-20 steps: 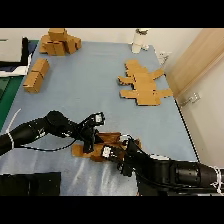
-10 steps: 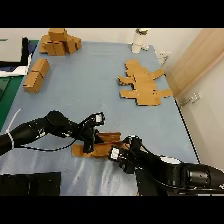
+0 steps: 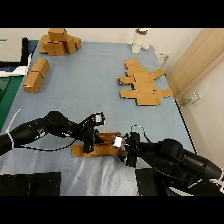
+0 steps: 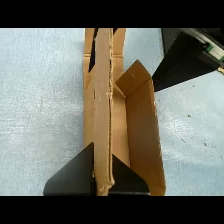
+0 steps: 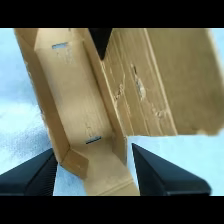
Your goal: Fold the box.
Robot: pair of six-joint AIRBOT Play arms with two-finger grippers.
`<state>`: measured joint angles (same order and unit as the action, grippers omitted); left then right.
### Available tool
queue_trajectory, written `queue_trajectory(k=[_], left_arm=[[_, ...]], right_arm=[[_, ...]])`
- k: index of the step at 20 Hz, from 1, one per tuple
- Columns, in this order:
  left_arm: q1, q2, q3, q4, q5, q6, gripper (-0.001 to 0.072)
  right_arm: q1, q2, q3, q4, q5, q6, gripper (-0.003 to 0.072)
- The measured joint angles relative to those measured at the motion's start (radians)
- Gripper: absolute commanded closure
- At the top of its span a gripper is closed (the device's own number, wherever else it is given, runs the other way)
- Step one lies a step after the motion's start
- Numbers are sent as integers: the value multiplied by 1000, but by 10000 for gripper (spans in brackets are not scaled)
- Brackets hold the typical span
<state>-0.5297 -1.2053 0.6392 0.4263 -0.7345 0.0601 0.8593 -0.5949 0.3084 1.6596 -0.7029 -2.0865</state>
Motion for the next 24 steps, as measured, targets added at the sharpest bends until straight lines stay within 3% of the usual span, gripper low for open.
queue_trajectory(k=[4,9,24], left_arm=[[0,0,0,0,0,0,696],[0,0,0,0,0,0,696],[0,0,0,0,0,0,696]], right_arm=[[-196,-147,45,323,-44,-409,-26],[-321,-335,117,524,-129,-690,-24],[-354,-385,140,560,-165,-792,-18]])
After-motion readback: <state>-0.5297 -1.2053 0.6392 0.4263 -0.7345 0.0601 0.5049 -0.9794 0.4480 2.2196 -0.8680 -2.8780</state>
